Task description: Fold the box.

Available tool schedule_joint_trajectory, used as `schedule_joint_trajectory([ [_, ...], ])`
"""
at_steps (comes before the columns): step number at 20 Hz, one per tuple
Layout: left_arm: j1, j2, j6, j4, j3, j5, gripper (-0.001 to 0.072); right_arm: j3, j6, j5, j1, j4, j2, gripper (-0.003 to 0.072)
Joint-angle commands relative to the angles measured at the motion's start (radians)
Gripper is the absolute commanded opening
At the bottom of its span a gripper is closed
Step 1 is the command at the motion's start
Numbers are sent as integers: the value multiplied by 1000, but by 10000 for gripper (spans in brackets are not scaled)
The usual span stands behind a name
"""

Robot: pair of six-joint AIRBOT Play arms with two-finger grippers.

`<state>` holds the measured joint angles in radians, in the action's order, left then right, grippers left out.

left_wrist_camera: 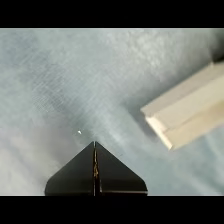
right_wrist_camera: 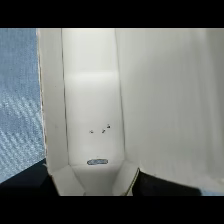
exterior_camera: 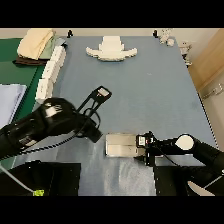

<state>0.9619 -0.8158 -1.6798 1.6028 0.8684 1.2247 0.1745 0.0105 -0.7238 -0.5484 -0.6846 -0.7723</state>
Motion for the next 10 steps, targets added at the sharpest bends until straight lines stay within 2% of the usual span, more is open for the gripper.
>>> schedule_joint_trajectory([
  [1,-220,192,644,-330,-224,-156,23,1,0,0,0,0,1,526],
  [3,-349,240,900,-505,-342,-216,688,1,0,0,0,0,1,526],
  [6,-441,236,1189,-696,-486,-314,692,1,0,0,0,0,1,526],
  [8,-430,214,1416,-798,-560,-409,692,1,0,0,0,0,0,526],
  [10,-390,156,1624,-897,-600,-460,691,1,0,0,0,0,1,526],
])
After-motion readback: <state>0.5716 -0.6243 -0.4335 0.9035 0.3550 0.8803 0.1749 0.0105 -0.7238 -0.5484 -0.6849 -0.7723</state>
